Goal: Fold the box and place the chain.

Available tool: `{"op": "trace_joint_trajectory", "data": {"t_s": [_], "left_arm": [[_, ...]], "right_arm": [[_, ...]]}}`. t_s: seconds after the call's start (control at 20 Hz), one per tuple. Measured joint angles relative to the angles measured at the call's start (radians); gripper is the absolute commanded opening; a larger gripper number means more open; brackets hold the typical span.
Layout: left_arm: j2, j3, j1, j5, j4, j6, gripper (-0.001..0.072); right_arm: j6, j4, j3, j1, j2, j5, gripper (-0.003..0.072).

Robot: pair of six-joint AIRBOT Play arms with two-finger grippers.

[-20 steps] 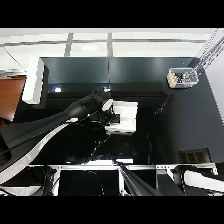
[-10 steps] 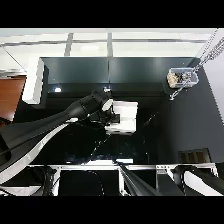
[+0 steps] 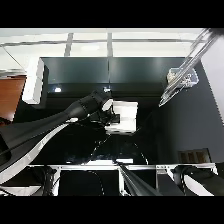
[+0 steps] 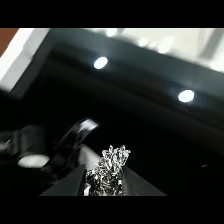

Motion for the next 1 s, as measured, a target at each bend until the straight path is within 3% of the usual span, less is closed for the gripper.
{"op": "trace_joint_trajectory", "data": {"t_s": [0.15, 0.4, 0.8, 1.0], "left_arm": [[0.000, 0.000, 0.000, 0.000, 0.000, 0.000, 0.0027], [0.000, 0.000, 0.000, 0.000, 0.000, 0.000, 0.0027], [0.000, 0.000, 0.000, 0.000, 0.000, 0.000, 0.0027], [0.000, 0.000, 0.000, 0.000, 0.000, 0.000, 0.0027]], "right_arm": [[-0.022, 0.043, -0.093, 0.081, 0.002, 0.010, 0.0015], [-0.045, 0.068, -0.327, 0.183, 0.003, -0.096, 0.0016], [-0.020, 0.076, -0.866, 0.237, 0.002, -0.432, 0.0015], [-0.002, 0.079, -1.027, 0.270, 0.002, -0.560, 0.0016]]}}
